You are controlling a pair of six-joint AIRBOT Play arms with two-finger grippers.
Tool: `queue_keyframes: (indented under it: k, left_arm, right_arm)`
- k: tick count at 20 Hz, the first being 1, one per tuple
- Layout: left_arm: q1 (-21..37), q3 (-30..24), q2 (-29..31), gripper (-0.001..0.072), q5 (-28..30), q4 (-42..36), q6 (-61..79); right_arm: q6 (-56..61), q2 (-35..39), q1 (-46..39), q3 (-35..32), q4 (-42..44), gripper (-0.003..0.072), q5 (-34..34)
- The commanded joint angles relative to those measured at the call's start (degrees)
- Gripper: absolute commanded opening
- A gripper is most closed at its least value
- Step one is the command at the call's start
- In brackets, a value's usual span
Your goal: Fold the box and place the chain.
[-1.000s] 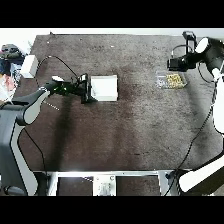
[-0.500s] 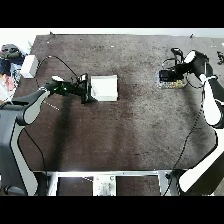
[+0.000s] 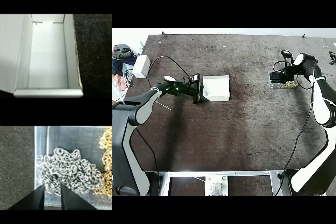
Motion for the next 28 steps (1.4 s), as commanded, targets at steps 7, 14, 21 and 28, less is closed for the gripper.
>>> queue_keyframes:
  k: [7,14,21,28]
  left_arm:
    - [0.0,0.0,0.0,0.0351,0.0,0.0,0.0]
    - [0.0,0.0,0.0,0.0351,0.0,0.0,0.0]
    - [0.0,0.0,0.0,0.0351,0.0,0.0,0.0]
    - [0.0,0.0,0.0,0.0351,0.0,0.0,0.0]
  right_arm:
    - [0.1,-0.2,0.0,0.0,-1.4,0.0029,-0.4]
    - [1.9,-0.2,0.0,0.0,-1.0,0.0015,0.3]
    - [2.5,-0.2,-0.1,0.0,-1.1,0.0218,-0.1]
    - [2.8,-0.6,-0.1,0.0,-1.0,0.0191,0.3]
